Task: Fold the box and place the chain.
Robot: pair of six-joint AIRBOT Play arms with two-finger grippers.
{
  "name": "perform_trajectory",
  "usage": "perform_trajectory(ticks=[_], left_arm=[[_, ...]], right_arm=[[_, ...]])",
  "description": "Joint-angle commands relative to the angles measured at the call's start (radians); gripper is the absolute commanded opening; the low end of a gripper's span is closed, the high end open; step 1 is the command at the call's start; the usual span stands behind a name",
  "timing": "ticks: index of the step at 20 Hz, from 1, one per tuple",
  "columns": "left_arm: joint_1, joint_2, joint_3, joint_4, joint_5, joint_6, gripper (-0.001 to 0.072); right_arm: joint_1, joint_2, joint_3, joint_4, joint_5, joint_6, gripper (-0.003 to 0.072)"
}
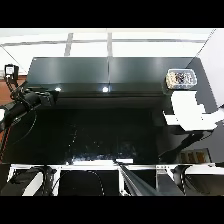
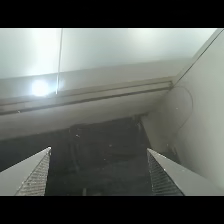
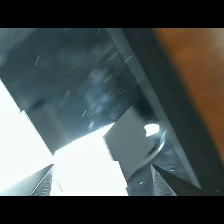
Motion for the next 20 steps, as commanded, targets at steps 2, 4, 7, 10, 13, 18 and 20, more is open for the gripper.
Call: perform_trajectory(ticks=[2, 4, 7, 10, 13, 18, 20], left_arm=[[0.0, -0.008, 0.0, 0.0, -0.003, 0.0, 0.07], [0.0, -0.008, 0.0, -0.002, -0.008, 0.0, 0.07], [-0.001, -0.008, 0.0, -0.004, -0.031, 0.0, 0.07], [-0.001, -0.008, 0.0, -0.004, -0.052, 0.0, 0.07], [-0.001, -0.008, 0.0, -0.011, -0.055, 0.0, 0.07], [0.0, -0.008, 0.0, -0.053, -0.05, 0.0, 0.0699], [0.0, -0.008, 0.0, -0.086, -0.05, 0.0, 0.0699]], right_arm=[[0.051, -0.072, 0.024, -0.047, 0.08, -0.11, 0.0648], [0.081, -0.072, 0.025, -0.106, 0.077, -0.114, 0.0363], [0.114, -0.049, 0.024, -0.113, 0.108, -0.13, 0.0018], [0.151, 0.023, 0.016, -0.056, 0.154, -0.132, 0.0017], [0.183, 0.152, -0.083, 0.115, 0.151, -0.156, 0.0017], [0.314, 0.431, -0.393, 0.301, 0.036, -0.201, 0.0017], [0.405, 0.55, -0.544, 0.416, -0.067, -0.226, 0.0017]])
